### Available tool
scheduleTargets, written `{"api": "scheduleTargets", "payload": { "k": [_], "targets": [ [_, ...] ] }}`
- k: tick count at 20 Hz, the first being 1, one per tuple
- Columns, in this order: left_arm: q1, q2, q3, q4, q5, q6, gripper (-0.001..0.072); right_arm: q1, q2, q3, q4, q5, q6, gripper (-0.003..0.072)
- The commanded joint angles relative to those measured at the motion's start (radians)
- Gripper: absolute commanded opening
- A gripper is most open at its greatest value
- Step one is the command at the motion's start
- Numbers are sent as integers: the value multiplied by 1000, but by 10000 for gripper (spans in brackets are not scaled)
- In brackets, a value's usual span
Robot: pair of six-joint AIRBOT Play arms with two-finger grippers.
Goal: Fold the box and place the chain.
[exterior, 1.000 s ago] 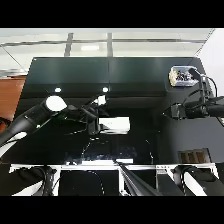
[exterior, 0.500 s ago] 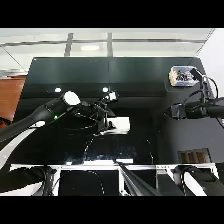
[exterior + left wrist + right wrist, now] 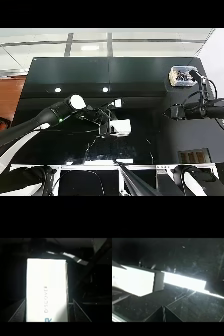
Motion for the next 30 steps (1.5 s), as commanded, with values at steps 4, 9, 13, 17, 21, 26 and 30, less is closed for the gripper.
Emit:
{"api": "scheduleTargets", "payload": {
  "k": [4,9,13,17,21,26,30],
  "targets": [
    [-61,-3,1,108,87,3,719,-1,1,0,0,-4,0,15],
    [-73,-35,0,119,146,-50,718,-1,1,0,0,-25,-1,15],
    [-71,-37,0,128,118,-235,603,-1,1,0,0,-37,-1,16],
    [-22,-5,24,402,56,-417,395,-1,1,0,0,-48,-1,16],
    [167,70,109,666,56,-653,397,-1,1,0,0,-52,-1,15],
    [549,35,254,701,65,-836,397,0,1,0,0,-98,-1,15],
    [787,-79,383,698,61,-940,396,0,1,0,2,-126,2,15]
  ]
}}
